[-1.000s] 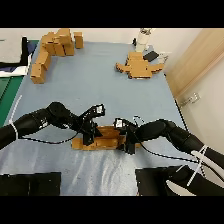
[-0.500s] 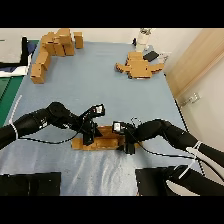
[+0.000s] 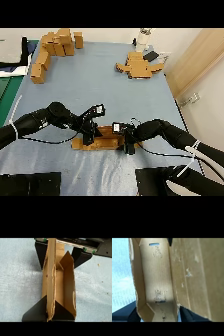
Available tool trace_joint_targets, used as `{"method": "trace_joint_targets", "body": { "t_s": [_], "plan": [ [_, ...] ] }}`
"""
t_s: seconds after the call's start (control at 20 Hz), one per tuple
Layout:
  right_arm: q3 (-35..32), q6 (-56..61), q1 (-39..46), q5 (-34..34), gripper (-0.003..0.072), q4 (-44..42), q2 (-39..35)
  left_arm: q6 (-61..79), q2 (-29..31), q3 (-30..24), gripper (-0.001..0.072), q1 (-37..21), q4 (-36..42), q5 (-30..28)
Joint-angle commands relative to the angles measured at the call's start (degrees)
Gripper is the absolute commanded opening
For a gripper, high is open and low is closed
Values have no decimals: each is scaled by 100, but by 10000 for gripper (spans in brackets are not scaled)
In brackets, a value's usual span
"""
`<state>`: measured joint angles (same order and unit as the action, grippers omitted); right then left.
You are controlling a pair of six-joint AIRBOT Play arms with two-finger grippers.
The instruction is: Fold the box.
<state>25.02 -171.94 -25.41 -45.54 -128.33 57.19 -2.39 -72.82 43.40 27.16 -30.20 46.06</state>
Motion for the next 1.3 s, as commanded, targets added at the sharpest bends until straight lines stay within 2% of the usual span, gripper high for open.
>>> {"method": "trace_joint_targets", "body": {
  "t_s": [0.0, 0.3, 0.4, 1.25],
  "plan": [
    [2, 0, -9, -9, 572, -4, 2, 0, -4, 0, 12, 0, -2, 0],
    [2, 0, -221, 7, 570, 210, 72, 0, -4, 0, 12, 0, -2, 0],
    [2, 0, -221, 4, 499, 208, 66, 0, -4, 0, 12, 0, -2, 0],
    [2, 0, -221, -37, 500, 234, 66, 0, -4, 0, 12, 0, -2, 0]
  ]
}}
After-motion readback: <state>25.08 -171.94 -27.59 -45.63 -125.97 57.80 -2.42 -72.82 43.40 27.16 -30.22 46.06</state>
